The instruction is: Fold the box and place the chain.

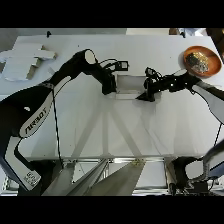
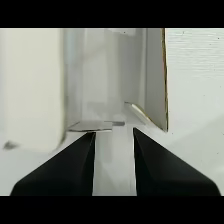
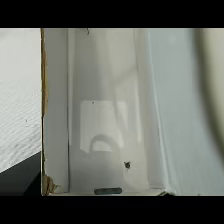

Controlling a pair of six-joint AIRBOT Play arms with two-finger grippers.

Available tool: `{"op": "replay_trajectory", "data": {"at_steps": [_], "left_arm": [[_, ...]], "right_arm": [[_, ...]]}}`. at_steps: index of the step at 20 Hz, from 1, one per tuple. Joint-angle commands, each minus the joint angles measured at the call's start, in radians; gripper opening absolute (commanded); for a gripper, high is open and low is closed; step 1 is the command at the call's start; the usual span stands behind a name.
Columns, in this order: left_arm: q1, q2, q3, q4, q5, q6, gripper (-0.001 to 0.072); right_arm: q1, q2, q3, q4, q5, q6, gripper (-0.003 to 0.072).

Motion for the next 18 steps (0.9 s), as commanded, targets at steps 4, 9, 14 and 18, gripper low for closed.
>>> {"op": "replay_trajectory", "data": {"at_steps": [4,9,14,18], "left_arm": [[0.065,0.115,0.000,-0.010,-0.069,0.000,0.0255],[0.145,0.188,-0.002,-0.008,-0.146,-0.140,0.0013],[0.199,0.189,-0.121,0.000,-0.125,-0.569,0.0010],[0.205,0.187,-0.323,-0.005,0.052,-0.663,0.0011]], "right_arm": [[0.000,0.000,0.001,-0.003,0.001,-0.001,0.0521],[0.000,0.000,0.001,-0.003,0.001,-0.001,0.0521],[0.000,0.000,0.001,-0.003,0.001,-0.001,0.0521],[0.000,0.000,0.001,-0.003,0.001,-0.001,0.0521]]}}
